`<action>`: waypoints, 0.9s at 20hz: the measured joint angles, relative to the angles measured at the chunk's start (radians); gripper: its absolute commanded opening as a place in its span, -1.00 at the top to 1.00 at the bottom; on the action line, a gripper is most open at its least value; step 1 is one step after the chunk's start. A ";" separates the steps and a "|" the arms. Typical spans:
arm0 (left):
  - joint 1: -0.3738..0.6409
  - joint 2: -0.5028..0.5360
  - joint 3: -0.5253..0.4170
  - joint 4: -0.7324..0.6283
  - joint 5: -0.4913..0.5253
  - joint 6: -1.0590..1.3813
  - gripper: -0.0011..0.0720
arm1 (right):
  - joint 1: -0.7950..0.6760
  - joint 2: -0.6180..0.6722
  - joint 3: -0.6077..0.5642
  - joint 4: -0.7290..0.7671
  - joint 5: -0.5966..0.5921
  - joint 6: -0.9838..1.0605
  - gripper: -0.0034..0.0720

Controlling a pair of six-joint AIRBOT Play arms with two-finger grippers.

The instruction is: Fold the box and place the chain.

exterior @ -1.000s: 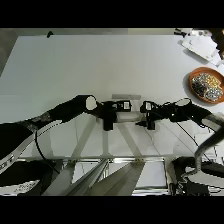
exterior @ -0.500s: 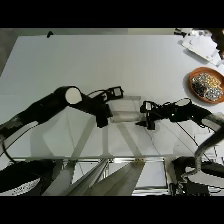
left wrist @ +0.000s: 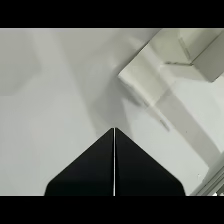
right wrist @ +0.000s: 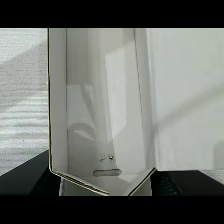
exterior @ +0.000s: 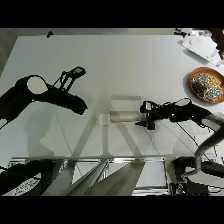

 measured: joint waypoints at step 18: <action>-0.028 -0.263 -0.113 -0.319 0.169 0.014 0.97 | 0.000 0.000 0.000 0.000 0.000 -0.001 0.12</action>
